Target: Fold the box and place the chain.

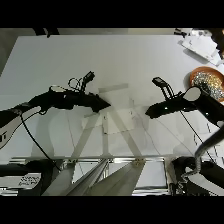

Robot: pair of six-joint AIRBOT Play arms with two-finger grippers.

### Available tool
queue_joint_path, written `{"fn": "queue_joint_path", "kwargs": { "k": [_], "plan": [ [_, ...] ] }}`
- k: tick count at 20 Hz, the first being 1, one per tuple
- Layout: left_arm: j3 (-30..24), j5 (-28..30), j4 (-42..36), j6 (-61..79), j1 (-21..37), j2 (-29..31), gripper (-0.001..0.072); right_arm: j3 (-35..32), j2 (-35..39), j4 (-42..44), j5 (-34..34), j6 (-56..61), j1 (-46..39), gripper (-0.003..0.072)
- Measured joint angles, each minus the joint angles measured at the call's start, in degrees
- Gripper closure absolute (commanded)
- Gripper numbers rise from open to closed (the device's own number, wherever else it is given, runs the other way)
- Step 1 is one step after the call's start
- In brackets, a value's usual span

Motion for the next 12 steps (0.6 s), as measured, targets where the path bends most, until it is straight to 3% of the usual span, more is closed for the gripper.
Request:
{"fn": "queue_joint_path", "kwargs": {
  "k": [2, 9, 12],
  "plan": [
    [0.02, -0.5, 0.02, 1.95, -0.22, -0.13, 0.0702, 0.0, 0.0, 0.02, 0.02, 0.0, 0.0, 0.0665],
    [0.13, -4.13, 3.54, 12.07, -0.42, -0.09, 0.0706, 0.0, 0.02, 0.0, 0.2, 1.09, -0.02, 0.0657],
    [0.46, -6.75, 5.33, 16.2, -0.52, 0.83, 0.0707, 0.24, 0.28, 0.13, 1.22, 1.31, -0.02, 0.0489]
  ]
}}
